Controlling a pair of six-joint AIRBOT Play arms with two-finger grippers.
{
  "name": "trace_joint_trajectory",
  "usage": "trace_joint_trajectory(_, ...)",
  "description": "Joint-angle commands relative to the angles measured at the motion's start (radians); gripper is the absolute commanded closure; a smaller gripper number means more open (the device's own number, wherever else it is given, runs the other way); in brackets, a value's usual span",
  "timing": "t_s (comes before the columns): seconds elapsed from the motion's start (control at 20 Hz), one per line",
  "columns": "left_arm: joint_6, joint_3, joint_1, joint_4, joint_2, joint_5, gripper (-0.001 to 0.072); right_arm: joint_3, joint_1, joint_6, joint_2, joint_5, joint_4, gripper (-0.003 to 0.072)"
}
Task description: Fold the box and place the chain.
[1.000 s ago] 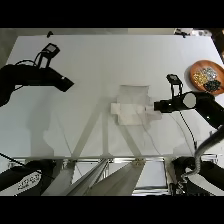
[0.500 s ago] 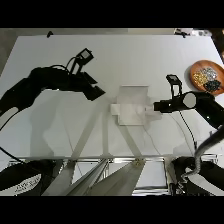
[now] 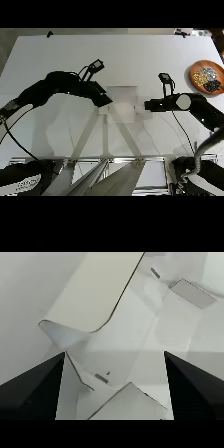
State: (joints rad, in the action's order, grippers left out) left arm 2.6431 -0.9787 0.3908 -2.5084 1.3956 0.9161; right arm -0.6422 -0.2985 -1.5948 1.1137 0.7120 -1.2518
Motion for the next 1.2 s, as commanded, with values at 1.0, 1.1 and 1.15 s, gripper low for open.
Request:
trace_joint_trajectory(1.0,0.1,0.0,-0.276,0.126,-0.027,0.316,0.0008,-0.016,-0.142,0.007,0.105,-0.153,0.0,0.0673)
trace_joint_trajectory(1.1,0.108,0.0,-0.222,0.123,-0.008,0.285,0.0008,-0.016,-0.143,0.007,0.105,-0.146,0.0,0.0673)
trace_joint_trajectory(1.15,0.111,0.0,-0.201,0.12,-0.001,0.266,0.0008,-0.016,-0.143,0.006,0.105,-0.147,0.0,0.0673)
